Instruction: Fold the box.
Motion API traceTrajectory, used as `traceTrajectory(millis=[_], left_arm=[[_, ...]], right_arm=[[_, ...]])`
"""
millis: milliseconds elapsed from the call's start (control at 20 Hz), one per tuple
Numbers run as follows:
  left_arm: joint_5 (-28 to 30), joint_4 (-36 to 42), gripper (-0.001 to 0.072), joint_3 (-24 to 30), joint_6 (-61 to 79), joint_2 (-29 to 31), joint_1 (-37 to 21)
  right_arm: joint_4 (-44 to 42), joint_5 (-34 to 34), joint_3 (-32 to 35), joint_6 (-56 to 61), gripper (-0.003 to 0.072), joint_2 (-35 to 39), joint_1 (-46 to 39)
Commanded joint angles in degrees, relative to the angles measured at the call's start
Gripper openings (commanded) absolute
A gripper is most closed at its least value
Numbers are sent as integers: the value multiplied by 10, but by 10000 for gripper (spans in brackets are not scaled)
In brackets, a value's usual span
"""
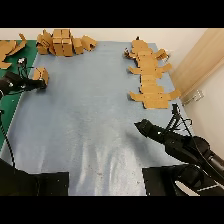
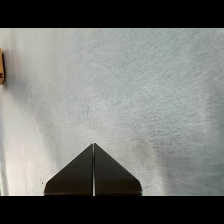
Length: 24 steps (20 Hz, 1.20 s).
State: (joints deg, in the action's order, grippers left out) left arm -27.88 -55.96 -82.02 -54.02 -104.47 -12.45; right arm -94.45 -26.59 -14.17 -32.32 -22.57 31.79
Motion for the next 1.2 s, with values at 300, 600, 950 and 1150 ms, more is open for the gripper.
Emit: traceTrajectory(millis=[300,600,950,1150], left_arm=[[-88,-76,564,-74,-56,-52,-4],[-212,-135,701,-146,-61,-51,-4],[-347,-216,700,-251,-147,-47,-5],[-376,-211,234,-254,-186,-10,-4]], right_arm=[[12,2,0,21,2,-3,0],[13,2,0,21,3,-3,0],[12,2,0,21,3,-3,0],[12,2,0,21,2,-3,0]])
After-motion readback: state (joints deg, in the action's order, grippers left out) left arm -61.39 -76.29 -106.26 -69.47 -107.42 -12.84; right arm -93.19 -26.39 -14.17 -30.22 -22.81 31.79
